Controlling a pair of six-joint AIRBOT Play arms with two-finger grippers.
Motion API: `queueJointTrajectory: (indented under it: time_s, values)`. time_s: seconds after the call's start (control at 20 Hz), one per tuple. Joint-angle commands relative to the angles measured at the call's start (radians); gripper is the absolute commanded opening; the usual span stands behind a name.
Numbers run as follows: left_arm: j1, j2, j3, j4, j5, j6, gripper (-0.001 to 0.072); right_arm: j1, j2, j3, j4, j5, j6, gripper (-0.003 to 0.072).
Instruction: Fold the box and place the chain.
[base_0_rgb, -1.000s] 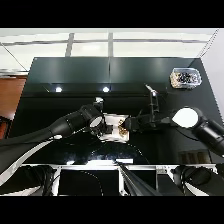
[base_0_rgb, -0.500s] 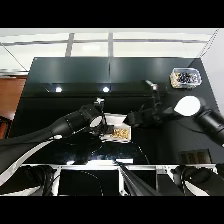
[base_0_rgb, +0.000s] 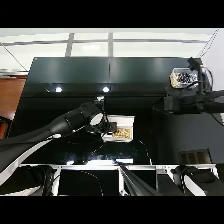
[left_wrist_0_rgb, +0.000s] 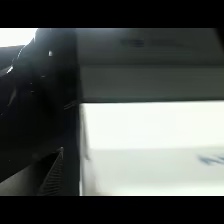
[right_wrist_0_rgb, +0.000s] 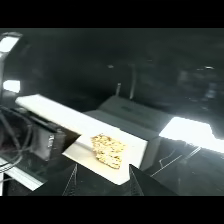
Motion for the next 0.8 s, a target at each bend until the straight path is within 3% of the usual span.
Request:
queueJointTrajectory:
  time_s: [0.0, 0.15, 0.35, 0.4, 0.5, 0.55, 0.6, 0.7, 0.75]
  values:
    - [0.001, 0.049, 0.071, 0.05, -0.072, 0.173, 0.0519, -0.085, 0.025, 0.004, -0.006, 0.044, -0.003, 0.0387]
    - [0.043, 0.174, 0.135, 0.05, -0.208, 0.452, 0.0519, -0.109, 0.026, 0.004, -0.009, 0.057, -0.002, 0.0387]
    - [0.156, 0.37, 0.098, 0.111, -0.356, 0.754, 0.0519, -0.118, 0.026, 0.004, -0.017, 0.063, -0.003, 0.0387]
    - [0.206, 0.417, 0.08, 0.156, -0.347, 0.755, 0.0519, -0.118, 0.026, 0.004, -0.021, 0.065, -0.006, 0.0387]
    - [0.359, 0.51, 0.009, 0.126, -0.206, 0.818, 0.0518, -0.118, 0.026, 0.004, -0.035, 0.068, -0.006, 0.0387]
    - [0.439, 0.537, -0.036, 0.028, -0.126, 0.873, 0.0517, -0.118, 0.026, 0.004, -0.036, 0.068, -0.006, 0.0387]
    - [0.523, 0.55, -0.091, -0.161, -0.058, 1.019, 0.0497, -0.118, 0.026, 0.004, -0.035, 0.067, -0.006, 0.0387]
    - [0.636, 0.547, -0.215, -0.678, -0.041, 1.532, 0.0414, -0.118, 0.026, 0.004, -0.036, 0.064, -0.005, 0.0387]
    - [0.664, 0.544, -0.285, -0.887, -0.04, 1.733, 0.0415, -0.118, 0.026, 0.004, -0.04, 0.064, -0.005, 0.0387]
